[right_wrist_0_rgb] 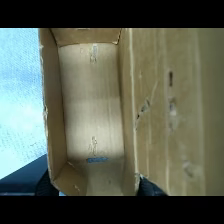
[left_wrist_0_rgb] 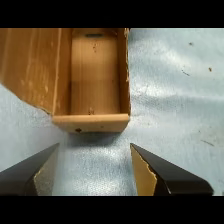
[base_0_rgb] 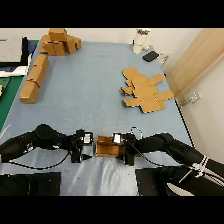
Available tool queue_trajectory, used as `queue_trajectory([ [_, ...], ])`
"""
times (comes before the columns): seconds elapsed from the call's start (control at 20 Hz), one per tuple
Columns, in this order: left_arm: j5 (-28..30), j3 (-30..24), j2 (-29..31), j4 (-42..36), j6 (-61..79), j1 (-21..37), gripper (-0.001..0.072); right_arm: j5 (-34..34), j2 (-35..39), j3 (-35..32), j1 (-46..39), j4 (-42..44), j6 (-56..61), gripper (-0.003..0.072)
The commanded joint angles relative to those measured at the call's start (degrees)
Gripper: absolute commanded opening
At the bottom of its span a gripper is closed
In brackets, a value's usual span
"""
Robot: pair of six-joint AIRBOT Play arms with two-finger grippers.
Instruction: Fold the box.
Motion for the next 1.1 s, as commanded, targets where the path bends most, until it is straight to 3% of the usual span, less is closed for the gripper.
queue_trajectory([
  [0.0,3.5,-0.1,0.0,-3.1,0.2,-2.0,0.07,0.0,0.0,0.0,0.0,0.0,0.0,0.0493],
  [0.5,3.5,2.8,-4.6,-3.2,-1.3,-5.6,0.07,0.0,0.0,0.0,0.0,0.0,0.0,0.0493],
  [1.05,5.0,3.7,-5.7,-2.7,-3.9,-8.9,0.0699,0.0,0.0,0.0,0.0,0.0,0.0,0.0493],
])
